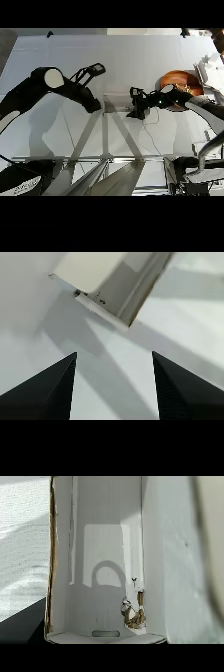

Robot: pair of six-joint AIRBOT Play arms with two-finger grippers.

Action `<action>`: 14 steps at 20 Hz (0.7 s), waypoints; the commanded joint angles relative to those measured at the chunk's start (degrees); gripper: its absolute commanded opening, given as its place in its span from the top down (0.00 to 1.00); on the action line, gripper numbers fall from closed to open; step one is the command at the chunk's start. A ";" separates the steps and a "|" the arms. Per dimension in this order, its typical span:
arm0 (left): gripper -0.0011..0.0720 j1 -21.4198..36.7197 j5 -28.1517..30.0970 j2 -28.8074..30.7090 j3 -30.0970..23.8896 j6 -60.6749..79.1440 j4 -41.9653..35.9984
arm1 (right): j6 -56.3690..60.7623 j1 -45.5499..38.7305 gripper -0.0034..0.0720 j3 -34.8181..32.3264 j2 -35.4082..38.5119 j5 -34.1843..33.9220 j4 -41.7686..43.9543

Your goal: Fold the box and place the chain.

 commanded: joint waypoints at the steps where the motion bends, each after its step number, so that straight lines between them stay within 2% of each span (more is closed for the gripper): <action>1: 0.25 6.78 1.25 -0.92 -5.35 34.38 -11.37 | 0.00 0.00 0.42 0.04 0.04 0.04 0.00; 2: 0.25 8.04 1.81 -1.57 -6.14 39.93 -13.25 | 0.00 0.00 0.42 0.04 0.04 0.00 0.00; 3: 0.17 9.16 2.16 -2.45 -6.75 44.89 -15.50 | 0.00 0.00 0.42 0.04 0.04 0.02 0.00; 4: 0.02 10.08 2.19 -3.45 -7.28 49.24 -18.10 | 0.00 0.00 0.42 0.04 0.04 0.02 0.00; 10: 0.03 11.87 1.77 -12.26 -7.65 70.73 -27.23 | 0.00 0.00 0.42 0.04 0.04 0.02 0.00; 14: 0.03 11.85 0.20 -17.70 -7.65 75.63 -34.05 | 0.00 0.00 0.42 0.04 0.04 0.02 0.00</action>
